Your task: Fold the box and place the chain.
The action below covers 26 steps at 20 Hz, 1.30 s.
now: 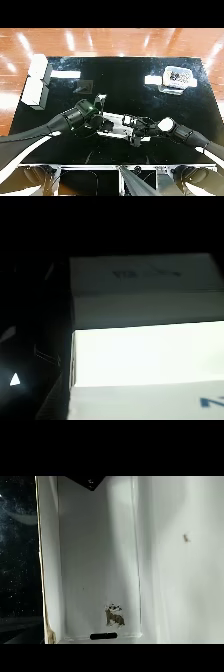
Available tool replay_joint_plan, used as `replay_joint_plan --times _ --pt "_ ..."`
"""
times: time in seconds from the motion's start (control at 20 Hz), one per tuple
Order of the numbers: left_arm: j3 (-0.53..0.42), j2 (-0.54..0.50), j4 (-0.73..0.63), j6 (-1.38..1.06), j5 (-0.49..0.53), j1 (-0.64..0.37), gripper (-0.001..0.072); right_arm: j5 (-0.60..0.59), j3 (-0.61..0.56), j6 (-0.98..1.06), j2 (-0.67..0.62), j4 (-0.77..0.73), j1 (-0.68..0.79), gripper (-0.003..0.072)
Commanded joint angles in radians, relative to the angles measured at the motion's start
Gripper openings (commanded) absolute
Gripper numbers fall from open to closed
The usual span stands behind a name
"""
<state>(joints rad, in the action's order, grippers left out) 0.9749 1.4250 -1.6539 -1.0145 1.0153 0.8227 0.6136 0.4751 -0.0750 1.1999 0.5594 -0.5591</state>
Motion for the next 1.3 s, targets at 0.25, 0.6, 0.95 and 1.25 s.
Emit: replay_joint_plan --times 0.25,0.6,0.95,1.25 --pt "0.004 0.000 0.047 0.003 0.069 -0.016 0.0360 0.003 0.000 0.000 -0.001 0.000 -0.001 0.0537" --pt "0.004 0.000 0.014 0.005 0.016 -0.014 0.0058 0.003 0.000 0.000 -0.001 0.000 -0.001 0.0537" --pt "0.004 0.000 0.013 0.005 0.016 -0.013 0.0399 0.003 0.000 0.000 -0.001 0.000 -0.001 0.0538" --pt "0.004 0.000 0.014 0.005 0.016 -0.014 0.0217 0.003 0.000 0.000 -0.001 0.000 -0.001 0.0537"
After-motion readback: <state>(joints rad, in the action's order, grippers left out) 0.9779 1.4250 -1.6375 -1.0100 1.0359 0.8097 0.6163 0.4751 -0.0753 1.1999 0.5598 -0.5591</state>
